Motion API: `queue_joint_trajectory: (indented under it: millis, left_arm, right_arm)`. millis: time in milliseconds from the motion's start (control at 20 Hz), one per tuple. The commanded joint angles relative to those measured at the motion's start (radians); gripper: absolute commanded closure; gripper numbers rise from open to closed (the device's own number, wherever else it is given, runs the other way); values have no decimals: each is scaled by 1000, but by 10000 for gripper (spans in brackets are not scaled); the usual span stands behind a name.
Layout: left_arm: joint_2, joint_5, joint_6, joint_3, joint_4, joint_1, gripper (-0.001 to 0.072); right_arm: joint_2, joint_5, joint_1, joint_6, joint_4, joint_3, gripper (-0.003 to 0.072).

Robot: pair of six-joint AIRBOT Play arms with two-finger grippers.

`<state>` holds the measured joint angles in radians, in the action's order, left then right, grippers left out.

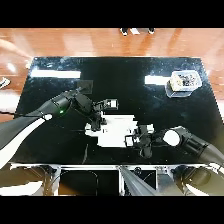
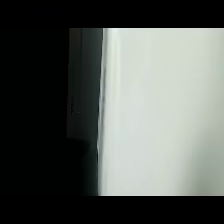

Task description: Fold the box and place the chain.

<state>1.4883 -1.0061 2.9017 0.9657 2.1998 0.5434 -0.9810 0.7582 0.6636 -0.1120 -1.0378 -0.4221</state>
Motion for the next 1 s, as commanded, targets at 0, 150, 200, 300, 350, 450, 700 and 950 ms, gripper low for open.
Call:
queue_joint_trajectory:
  millis: [0, 150, 200, 300, 350, 450, 700, 950]
  left_arm:
    - [0, 0, 0, 0, 0, 0, 690]
    - [0, -3, 0, 0, 1, 0, 690]
    - [0, -4, 0, 0, 1, 0, 689]
    - [0, -5, 0, 0, 1, 0, 690]
    - [0, -5, 0, 0, 1, 0, 690]
    - [0, -5, 0, 0, 1, 0, 690]
    - [0, -6, 0, 0, 1, 0, 690]
    - [0, -7, 0, 0, 1, 0, 690]
  right_arm:
    - [-15, -66, 35, 11, 21, 1, -23]
    - [-15, -150, 34, -55, 20, 1, -23]
    - [-14, -157, 34, -82, 20, 1, -23]
    - [-13, -147, 34, -146, 20, 0, -23]
    - [-8, -137, 34, -172, 18, 0, -23]
    - [16, -131, 34, -207, 12, 0, -23]
    - [64, -131, 20, -266, 12, 0, -24]
    - [65, -137, -40, -285, 12, 0, -24]
